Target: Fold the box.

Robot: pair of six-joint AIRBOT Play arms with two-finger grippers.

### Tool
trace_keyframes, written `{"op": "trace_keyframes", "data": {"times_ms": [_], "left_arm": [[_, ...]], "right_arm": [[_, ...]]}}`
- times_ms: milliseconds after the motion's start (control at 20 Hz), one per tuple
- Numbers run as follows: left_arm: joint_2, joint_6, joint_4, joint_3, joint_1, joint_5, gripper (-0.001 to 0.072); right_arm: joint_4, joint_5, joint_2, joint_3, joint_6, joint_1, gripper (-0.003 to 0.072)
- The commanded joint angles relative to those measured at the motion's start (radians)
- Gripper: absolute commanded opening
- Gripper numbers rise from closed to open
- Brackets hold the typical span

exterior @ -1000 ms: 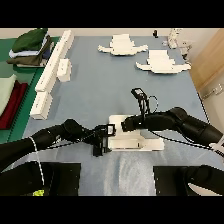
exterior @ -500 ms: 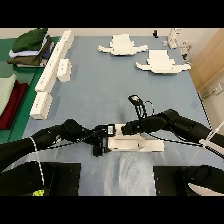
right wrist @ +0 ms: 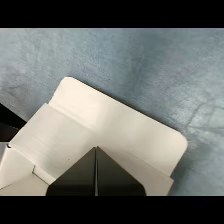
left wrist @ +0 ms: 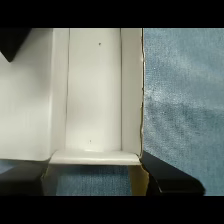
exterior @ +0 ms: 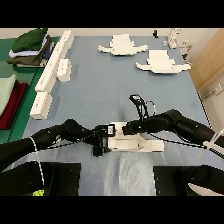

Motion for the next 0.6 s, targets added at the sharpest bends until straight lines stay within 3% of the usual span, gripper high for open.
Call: {"op": "trace_keyframes", "data": {"times_ms": [0,250,500,550], "left_arm": [[0.000,0.000,0.000,0.000,0.001,0.000,0.0511],[0.000,0.000,0.000,0.000,0.001,0.000,0.0511],[0.000,0.000,0.000,0.000,0.001,0.000,0.0511],[0.000,0.000,0.000,0.000,0.001,0.000,0.0511]], "right_arm": [[-0.026,-0.004,0.105,0.001,-0.002,0.001,0.0008],[-0.128,-0.203,0.313,0.001,-0.029,0.001,0.0008],[-0.110,-0.508,0.465,-0.033,-0.362,0.003,0.0009],[-0.124,-0.526,0.491,-0.052,-0.406,0.003,0.0072]]}}
